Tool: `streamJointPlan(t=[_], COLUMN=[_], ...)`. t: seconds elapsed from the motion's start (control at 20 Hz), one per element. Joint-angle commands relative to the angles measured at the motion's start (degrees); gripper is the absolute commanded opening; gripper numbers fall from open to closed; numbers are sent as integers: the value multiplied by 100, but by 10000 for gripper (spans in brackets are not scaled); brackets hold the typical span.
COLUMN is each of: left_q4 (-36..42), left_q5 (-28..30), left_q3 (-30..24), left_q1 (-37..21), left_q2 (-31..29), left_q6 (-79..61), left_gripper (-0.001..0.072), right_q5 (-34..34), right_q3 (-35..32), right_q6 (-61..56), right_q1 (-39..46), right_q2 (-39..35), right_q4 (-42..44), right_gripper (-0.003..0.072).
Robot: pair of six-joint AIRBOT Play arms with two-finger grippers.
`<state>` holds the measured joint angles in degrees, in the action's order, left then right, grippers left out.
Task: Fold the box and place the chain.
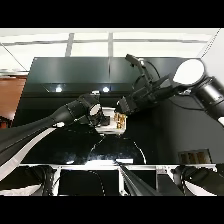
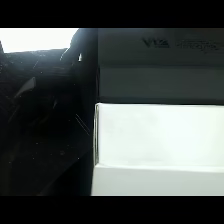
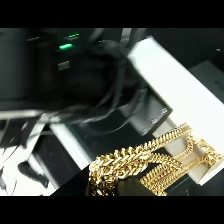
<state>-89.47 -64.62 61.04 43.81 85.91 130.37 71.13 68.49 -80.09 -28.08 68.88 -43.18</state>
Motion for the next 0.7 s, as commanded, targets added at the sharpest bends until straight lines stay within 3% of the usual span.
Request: streamJointPlan(t=[0.0, 0.35, 0.4, 0.45, 0.65], left_q4=[0, 0, 0, -2, 0], left_q5=[2, 2, 2, 2, 2], left_q3=[-2, -2, -2, -2, -2], left_q1=[0, 0, 0, 0, 0], left_q2=[-2, -2, -2, -2, -2], left_q6=[-2, -2, -2, -2, -2], left_gripper=[29, 29, 29, 29, 29], right_q5=[-667, -1106, -1143, -1137, -546], right_q3=[-643, -1095, -1095, -1095, -1067], right_q6=[-4, -2, -2, -2, -2], right_q1=[-39, -109, -107, -98, 452], right_q2=[57, 289, 289, 289, 50], right_q4=[-33, -74, -74, -92, -271], right_gripper=[8, 17, 93, 254, 261])
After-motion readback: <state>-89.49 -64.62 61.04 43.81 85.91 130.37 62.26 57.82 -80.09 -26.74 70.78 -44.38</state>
